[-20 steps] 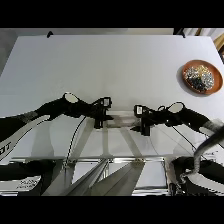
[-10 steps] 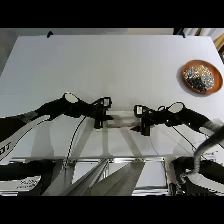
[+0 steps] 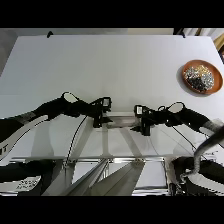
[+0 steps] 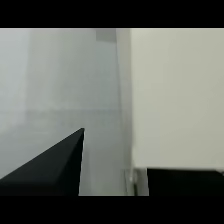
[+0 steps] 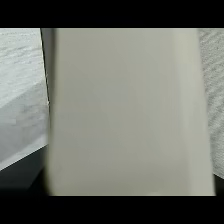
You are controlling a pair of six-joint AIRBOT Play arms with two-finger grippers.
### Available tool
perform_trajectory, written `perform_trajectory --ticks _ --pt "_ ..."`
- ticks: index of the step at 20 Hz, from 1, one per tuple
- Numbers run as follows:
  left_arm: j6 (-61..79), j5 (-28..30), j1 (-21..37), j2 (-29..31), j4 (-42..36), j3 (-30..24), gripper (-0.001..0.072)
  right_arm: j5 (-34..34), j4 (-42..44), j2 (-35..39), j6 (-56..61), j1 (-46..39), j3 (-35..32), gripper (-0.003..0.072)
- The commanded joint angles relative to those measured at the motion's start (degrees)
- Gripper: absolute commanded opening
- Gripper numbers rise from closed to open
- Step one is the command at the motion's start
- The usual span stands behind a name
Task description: Fold the box and place the chain.
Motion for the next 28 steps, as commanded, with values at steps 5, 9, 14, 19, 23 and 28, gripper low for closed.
perform_trajectory --ticks 5,9,14,19,23,28 --pt "-12.6 3.7 0.1 10.2 18.8 0.0 0.0423 -0.1 0.1 0.0 0.0 0.0 0.0 0.0458" --pt "-19.8 3.5 0.1 20.5 26.5 0.0 0.0416 -0.1 0.1 0.0 0.0 0.0 0.0 0.0458" --pt "-28.5 -5.9 -0.4 30.8 26.9 0.0 0.0052 -0.1 0.1 0.0 0.0 0.0 0.0 0.0458" --pt "-31.8 -13.3 -6.9 28.3 26.5 -0.2 0.0006 -0.1 0.1 0.0 0.0 0.0 0.0 0.0458" --pt "-32.2 1.1 -12.4 22.8 19.9 -0.2 0.0009 -0.1 0.1 0.0 0.0 0.0 0.0 0.0458" --pt "-32.0 22.7 -13.0 16.3 7.2 -0.2 0.0009 -0.1 0.1 0.0 0.0 0.0 0.0 0.0458"
